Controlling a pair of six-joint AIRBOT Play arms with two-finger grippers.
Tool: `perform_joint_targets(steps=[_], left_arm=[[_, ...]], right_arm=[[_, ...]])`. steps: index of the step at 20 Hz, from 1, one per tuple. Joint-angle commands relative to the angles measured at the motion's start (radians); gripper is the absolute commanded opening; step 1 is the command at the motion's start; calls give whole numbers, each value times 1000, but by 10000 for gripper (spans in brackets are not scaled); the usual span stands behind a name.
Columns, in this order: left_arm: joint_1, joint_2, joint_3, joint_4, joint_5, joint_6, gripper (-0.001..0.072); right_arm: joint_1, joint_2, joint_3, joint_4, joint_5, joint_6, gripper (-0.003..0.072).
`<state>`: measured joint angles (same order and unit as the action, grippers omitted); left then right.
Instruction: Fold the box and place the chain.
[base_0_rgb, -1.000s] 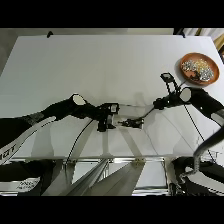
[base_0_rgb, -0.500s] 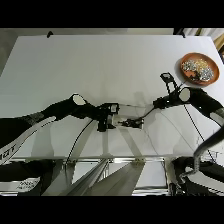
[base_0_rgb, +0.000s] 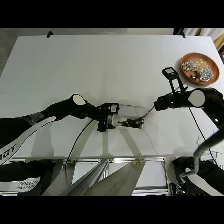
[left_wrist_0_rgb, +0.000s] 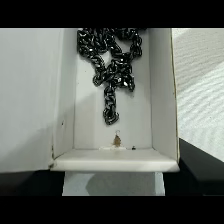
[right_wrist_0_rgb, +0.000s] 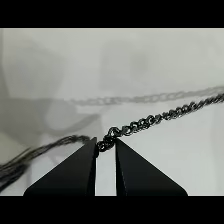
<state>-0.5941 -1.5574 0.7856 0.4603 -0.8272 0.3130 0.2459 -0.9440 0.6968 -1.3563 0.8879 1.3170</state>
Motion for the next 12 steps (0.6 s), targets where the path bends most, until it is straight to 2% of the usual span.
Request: perform_joint_targets(steps=[1, 4, 7, 9, 12], left_arm=[[0, 0, 0, 0, 0, 0, 273], [0, 0, 0, 0, 0, 0, 273], [0, 0, 0, 0, 0, 0, 273], [0, 0, 0, 0, 0, 0, 273], [0, 0, 0, 0, 0, 0, 273]], right_arm=[[123, 163, 0, 3, 105, 68, 14], [227, 212, 0, 4, 149, 124, 15], [329, 224, 0, 30, 134, 153, 15], [387, 224, 0, 61, 90, 153, 15], [460, 224, 0, 83, -45, 161, 15]])
